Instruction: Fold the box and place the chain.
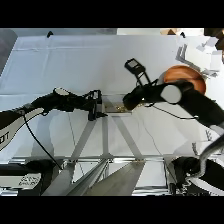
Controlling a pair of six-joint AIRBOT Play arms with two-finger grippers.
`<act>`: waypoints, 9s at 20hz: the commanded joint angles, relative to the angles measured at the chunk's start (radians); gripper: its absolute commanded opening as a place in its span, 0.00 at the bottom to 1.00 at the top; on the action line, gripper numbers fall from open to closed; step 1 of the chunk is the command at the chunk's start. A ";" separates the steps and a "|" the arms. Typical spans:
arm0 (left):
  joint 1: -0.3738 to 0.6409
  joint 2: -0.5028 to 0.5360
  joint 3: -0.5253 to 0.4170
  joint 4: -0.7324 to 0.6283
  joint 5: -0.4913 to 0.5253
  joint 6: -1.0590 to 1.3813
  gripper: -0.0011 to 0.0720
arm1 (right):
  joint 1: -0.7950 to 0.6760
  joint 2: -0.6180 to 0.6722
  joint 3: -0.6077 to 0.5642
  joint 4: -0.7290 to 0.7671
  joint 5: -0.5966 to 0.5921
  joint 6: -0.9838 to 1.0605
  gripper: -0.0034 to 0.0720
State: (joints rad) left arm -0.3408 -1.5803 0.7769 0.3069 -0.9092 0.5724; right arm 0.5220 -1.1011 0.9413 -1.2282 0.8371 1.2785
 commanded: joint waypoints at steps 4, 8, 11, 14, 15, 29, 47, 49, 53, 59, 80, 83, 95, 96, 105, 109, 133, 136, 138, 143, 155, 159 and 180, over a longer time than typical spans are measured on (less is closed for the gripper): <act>0.000 0.000 0.001 0.000 0.000 0.000 0.55 | -0.253 0.085 -0.011 -0.081 0.126 0.259 0.84; 0.000 0.000 0.001 0.000 0.000 0.000 0.55 | -0.354 0.073 -0.113 -0.240 0.106 0.624 0.84; 0.000 0.000 0.001 0.000 0.000 0.000 0.55 | -0.358 0.034 -0.169 -0.325 0.060 0.790 0.84; 0.000 0.000 0.001 0.000 0.000 0.000 0.55 | -0.358 -0.045 -0.169 -0.364 -0.023 0.935 0.84; 0.000 0.000 0.001 0.000 0.000 0.000 0.55 | -0.358 -0.071 -0.169 -0.367 -0.048 0.976 0.84; 0.001 0.000 0.001 0.000 0.000 0.000 0.55 | -0.362 -0.329 -0.106 -0.605 -0.306 1.316 0.46; 0.000 0.000 0.001 0.000 0.000 0.000 0.55 | -0.045 0.053 -0.106 -0.490 0.117 0.507 0.06; 0.000 0.000 0.001 0.000 0.000 0.000 0.55 | 0.010 0.092 -0.106 -0.437 0.137 0.491 0.06; 0.000 0.000 0.001 0.000 0.000 0.000 0.55 | 0.087 0.117 -0.095 -0.306 0.146 0.407 0.06; 0.000 0.000 0.001 0.000 0.000 0.000 0.55 | 0.106 0.117 -0.039 -0.071 0.013 0.226 0.06; 0.000 0.000 0.001 0.000 0.000 0.000 0.55 | 0.105 0.120 -0.010 0.578 -0.370 -0.306 0.06; 0.000 0.000 0.001 0.000 0.000 0.000 0.55 | 0.105 0.120 -0.007 0.577 -0.382 -0.326 0.06; 0.000 0.000 0.001 0.000 0.000 0.000 0.55 | 0.105 0.139 0.012 0.581 -0.399 -0.330 0.06; 0.000 0.000 0.001 0.000 0.000 0.000 0.55 | 0.105 0.138 0.012 0.534 -0.380 -0.319 0.06; 0.000 0.000 0.001 0.000 0.000 0.000 0.55 | 0.105 0.092 -0.096 0.048 -0.224 0.005 0.06; 0.000 0.000 0.001 0.000 0.000 0.000 0.55 | 0.105 0.076 -0.181 0.047 -0.227 0.005 0.06; 0.000 0.000 0.001 0.000 0.000 0.000 0.55 | -0.154 -0.360 0.336 0.448 0.316 -0.700 0.35; 0.000 0.000 0.001 0.000 0.000 0.000 0.55 | -0.143 -0.431 0.343 0.498 0.336 -0.847 0.42; 0.000 0.000 0.001 0.000 0.000 0.000 0.55 | -0.143 -0.456 0.343 0.510 0.336 -0.876 0.44; 0.000 0.000 0.001 0.000 0.000 0.000 0.55 | -0.140 -0.482 0.342 0.502 0.362 -0.896 0.44; 0.000 0.000 0.001 0.000 0.000 0.000 0.55 | -0.014 -0.467 0.339 0.272 0.311 -0.977 0.42; 0.001 0.000 0.001 0.000 0.000 0.000 0.55 | 0.010 -0.402 0.272 0.222 0.187 -0.977 0.30; 0.000 0.000 0.001 0.000 0.000 0.000 0.55 | 0.046 -0.317 0.124 0.287 0.146 -0.924 0.53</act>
State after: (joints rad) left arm -0.3408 -1.5806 0.7769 0.3092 -0.9134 0.5739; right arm 0.5674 -1.4281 1.0660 -0.9970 0.9676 0.3416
